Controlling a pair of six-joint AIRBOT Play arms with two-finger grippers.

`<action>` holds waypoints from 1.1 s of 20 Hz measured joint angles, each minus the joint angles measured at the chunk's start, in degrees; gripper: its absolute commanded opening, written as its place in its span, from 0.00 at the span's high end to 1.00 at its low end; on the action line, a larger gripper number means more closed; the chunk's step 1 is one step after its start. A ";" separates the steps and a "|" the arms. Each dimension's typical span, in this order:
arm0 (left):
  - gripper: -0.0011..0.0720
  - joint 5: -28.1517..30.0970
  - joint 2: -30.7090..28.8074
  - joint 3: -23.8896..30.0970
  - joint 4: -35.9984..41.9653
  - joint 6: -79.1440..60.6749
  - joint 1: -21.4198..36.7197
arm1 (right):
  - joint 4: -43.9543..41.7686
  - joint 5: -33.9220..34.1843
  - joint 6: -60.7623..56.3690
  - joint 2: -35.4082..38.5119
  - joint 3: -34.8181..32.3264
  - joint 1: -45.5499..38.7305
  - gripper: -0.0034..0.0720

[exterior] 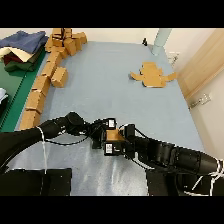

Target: Fold the box.

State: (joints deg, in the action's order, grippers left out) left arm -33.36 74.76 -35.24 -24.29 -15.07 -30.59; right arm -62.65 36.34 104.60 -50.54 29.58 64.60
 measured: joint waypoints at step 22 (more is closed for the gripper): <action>0.27 -0.07 0.00 0.00 0.02 -0.02 0.00 | 1.81 1.40 -0.17 5.03 0.07 0.15 0.43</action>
State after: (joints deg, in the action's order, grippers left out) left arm -33.43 74.76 -35.24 -24.27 -15.09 -30.59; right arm -60.84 37.74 104.42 -45.52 29.65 64.75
